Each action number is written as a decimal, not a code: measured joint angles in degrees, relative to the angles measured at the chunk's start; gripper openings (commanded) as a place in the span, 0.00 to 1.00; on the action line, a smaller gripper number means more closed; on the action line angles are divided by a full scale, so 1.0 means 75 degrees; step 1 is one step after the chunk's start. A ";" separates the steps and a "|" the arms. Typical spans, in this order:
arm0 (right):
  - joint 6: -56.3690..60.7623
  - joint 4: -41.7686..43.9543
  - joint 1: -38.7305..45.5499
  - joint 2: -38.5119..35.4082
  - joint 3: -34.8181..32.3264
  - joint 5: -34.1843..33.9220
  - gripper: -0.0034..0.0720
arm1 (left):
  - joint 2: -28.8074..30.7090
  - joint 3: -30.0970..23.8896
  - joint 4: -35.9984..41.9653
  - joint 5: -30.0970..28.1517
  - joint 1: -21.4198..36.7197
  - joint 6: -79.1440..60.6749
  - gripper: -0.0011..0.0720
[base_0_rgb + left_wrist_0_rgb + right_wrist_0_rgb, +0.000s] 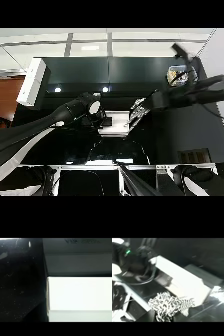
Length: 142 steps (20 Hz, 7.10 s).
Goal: Fold the box and place the chain.
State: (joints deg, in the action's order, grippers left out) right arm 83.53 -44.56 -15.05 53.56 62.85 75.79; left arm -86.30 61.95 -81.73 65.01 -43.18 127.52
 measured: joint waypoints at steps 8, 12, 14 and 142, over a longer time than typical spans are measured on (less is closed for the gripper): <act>0.0000 0.0315 -0.1393 0.0740 -0.0373 -0.1612 0.07 | 0.0000 0.0000 0.0000 0.0006 0.0000 0.0000 0.05; 0.0000 0.0297 -0.1527 0.1061 -0.0391 -0.1842 0.07 | 0.0000 0.0000 0.0000 0.0006 0.0000 0.0000 0.05; 0.0000 0.0198 -0.1550 0.1125 -0.0396 -0.1888 0.07 | 0.0000 0.0000 0.0000 0.0006 0.0000 0.0000 0.05; 0.0411 -0.3098 0.0659 -0.0361 -0.1565 -0.1833 0.47 | 0.1195 -0.3022 0.6618 -0.2092 0.2337 -1.8095 0.85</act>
State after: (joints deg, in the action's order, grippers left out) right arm 86.61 -67.79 -10.11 50.85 51.11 62.04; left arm -77.34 39.29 -32.10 49.32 -25.65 -8.19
